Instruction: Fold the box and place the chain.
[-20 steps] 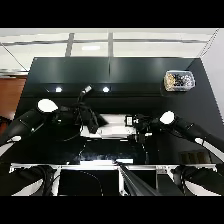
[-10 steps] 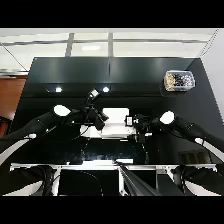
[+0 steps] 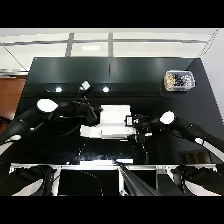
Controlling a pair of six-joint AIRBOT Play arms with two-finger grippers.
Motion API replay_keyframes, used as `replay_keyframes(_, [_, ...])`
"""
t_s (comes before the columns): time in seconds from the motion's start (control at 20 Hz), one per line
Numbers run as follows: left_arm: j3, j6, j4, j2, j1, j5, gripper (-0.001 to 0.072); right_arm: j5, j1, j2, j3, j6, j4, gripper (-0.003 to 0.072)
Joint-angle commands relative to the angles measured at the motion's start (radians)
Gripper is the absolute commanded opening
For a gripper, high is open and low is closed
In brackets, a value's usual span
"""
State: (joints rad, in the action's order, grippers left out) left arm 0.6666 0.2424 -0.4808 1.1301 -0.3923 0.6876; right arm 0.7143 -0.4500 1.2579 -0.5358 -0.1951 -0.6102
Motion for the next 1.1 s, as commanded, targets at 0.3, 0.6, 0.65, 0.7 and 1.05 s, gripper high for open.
replay_keyframes(0.3, [-0.077,-0.196,-0.377,-0.060,0.027,0.236,0.0709,-0.001,-0.001,0.000,0.000,0.000,0.000,0.0480])
replay_keyframes(0.6, [-0.080,-0.212,-0.370,0.026,-0.092,0.141,0.0682,-0.001,-0.001,0.000,0.000,0.000,0.000,0.0480])
replay_keyframes(0.65, [-0.080,-0.209,-0.365,0.033,-0.102,0.118,0.0681,-0.001,-0.001,0.000,0.000,0.000,0.000,0.0480])
replay_keyframes(0.7, [-0.080,-0.210,-0.346,0.034,-0.109,0.097,0.0663,-0.001,-0.001,0.000,0.000,0.000,0.000,0.0480])
replay_keyframes(1.05, [-0.079,-0.210,-0.313,0.034,-0.153,0.068,0.0143,-0.001,-0.001,0.000,0.000,0.000,0.000,0.0480])
